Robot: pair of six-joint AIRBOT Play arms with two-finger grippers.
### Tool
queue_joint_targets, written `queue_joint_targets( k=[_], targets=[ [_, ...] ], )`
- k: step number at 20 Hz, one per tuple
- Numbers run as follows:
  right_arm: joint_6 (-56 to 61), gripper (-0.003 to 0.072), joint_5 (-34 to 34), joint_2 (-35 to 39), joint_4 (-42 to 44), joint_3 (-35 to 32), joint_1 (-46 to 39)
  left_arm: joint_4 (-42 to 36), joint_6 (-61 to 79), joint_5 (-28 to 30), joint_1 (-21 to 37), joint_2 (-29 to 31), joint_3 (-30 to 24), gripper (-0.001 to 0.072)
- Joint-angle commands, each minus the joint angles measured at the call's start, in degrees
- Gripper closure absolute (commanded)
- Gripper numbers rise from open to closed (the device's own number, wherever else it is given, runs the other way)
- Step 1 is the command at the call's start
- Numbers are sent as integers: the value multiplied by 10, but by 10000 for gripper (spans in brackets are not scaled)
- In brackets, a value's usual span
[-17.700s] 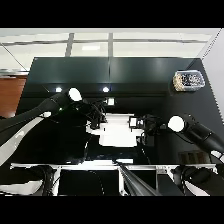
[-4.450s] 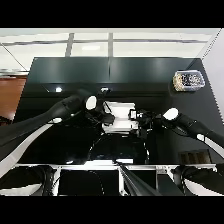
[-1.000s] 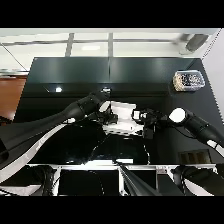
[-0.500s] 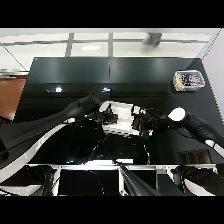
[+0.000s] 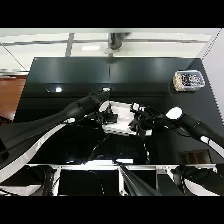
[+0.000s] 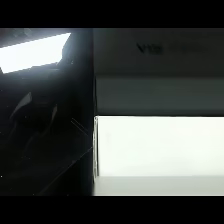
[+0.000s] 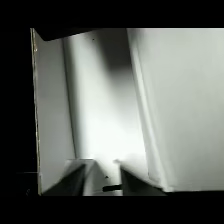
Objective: Fold the box and place the chain.
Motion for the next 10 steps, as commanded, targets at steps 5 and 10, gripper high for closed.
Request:
queue_joint_targets(
  k=[5, 10],
  targets=[
    [24, 384, -2, -2, 7, 0, 0, 0, 0, 0, 0, 0, 1, 683],
    [153, 672, 4, 7, -25, 8, -12, -2, 0, 0, 0, 0, 1, 682]
  ],
)
